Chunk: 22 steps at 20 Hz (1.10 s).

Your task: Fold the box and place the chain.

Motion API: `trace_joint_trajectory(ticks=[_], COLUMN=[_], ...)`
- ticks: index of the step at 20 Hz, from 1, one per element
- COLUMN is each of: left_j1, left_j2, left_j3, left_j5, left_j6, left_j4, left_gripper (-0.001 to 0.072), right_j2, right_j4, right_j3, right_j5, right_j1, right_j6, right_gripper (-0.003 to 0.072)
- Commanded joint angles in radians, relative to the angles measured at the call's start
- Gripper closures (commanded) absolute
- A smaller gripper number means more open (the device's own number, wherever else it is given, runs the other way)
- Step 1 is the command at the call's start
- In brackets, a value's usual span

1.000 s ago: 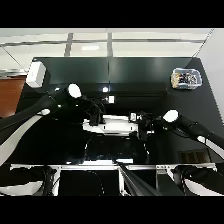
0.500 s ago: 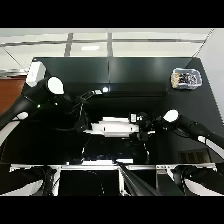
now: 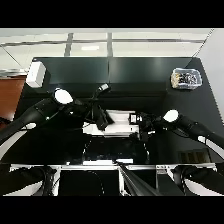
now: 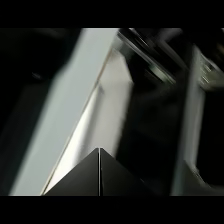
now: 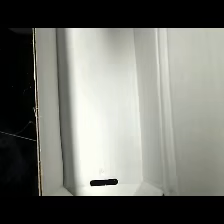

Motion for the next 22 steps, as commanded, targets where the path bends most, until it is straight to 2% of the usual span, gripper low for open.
trace_joint_trajectory(ticks=[1,3,6,9,12,15,18,20,22], left_j1=[0.003,0.004,0.003,0.0,0.01,0.037,0.091,0.157,0.216], left_j2=[-0.019,-0.051,-0.115,-0.156,-0.146,-0.054,0.114,0.217,0.284], left_j3=[-0.005,-0.005,-0.005,-0.004,0.014,0.067,0.051,-0.04,-0.165], left_j5=[0.269,0.29,0.217,0.128,0.129,0.122,0.085,0.092,0.073], left_j6=[0.035,0.028,-0.048,-0.062,-0.061,-0.147,-0.214,-0.201,-0.023], left_j4=[-0.013,0.07,0.183,0.188,0.218,0.358,0.471,0.423,0.234], left_gripper=[0.0683,0.0683,0.0683,0.0683,0.0684,0.0684,0.0683,0.068,0.068], right_j2=[-0.001,-0.001,-0.001,-0.001,-0.001,-0.001,-0.001,-0.001,-0.001], right_j4=[0.0,0.0,0.0,0.0,0.0,0.0,0.0,0.0,0.001], right_j3=[0.0,0.0,0.0,0.0,0.0,0.0,0.0,0.0,0.0], right_j5=[0.001,0.001,0.0,0.0,0.0,0.0,-0.003,-0.004,-0.004], right_j1=[0.0,0.0,0.0,0.0,0.0,0.0,0.0,0.0,0.0], right_j6=[0.001,0.001,0.001,0.001,0.001,0.001,0.001,0.001,0.002], right_gripper=[0.0441,0.0441,0.0441,0.0441,0.0441,0.0441,0.0441,0.0441,0.044])
